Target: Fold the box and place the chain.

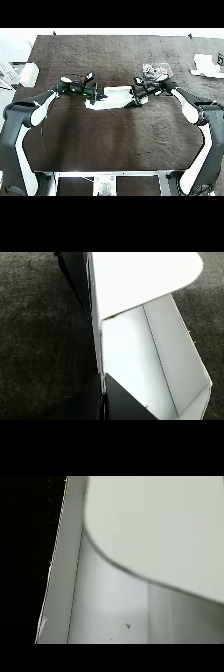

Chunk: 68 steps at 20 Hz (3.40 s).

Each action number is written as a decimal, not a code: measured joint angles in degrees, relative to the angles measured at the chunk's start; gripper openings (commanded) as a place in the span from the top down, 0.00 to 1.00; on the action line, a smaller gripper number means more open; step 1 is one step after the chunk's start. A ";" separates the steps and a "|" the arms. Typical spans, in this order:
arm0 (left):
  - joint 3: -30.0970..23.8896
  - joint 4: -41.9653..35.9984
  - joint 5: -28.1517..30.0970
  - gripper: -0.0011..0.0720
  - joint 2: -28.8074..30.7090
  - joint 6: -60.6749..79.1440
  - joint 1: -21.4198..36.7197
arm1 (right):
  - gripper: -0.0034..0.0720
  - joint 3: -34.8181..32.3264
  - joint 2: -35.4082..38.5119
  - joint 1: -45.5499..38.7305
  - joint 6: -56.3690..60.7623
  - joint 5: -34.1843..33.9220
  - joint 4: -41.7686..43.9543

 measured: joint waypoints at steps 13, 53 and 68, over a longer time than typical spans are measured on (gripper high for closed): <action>0.00 0.00 0.00 0.96 0.00 0.00 -0.02 | 0.08 0.37 -0.50 -0.81 -2.78 -0.44 0.09; 0.00 -0.15 -0.09 0.96 0.00 0.00 0.00 | 0.15 3.21 -3.26 -0.59 -0.22 2.01 1.18; 0.00 -0.13 -0.13 0.96 0.00 0.00 0.00 | 0.20 3.06 -3.78 -1.16 -5.27 2.14 0.87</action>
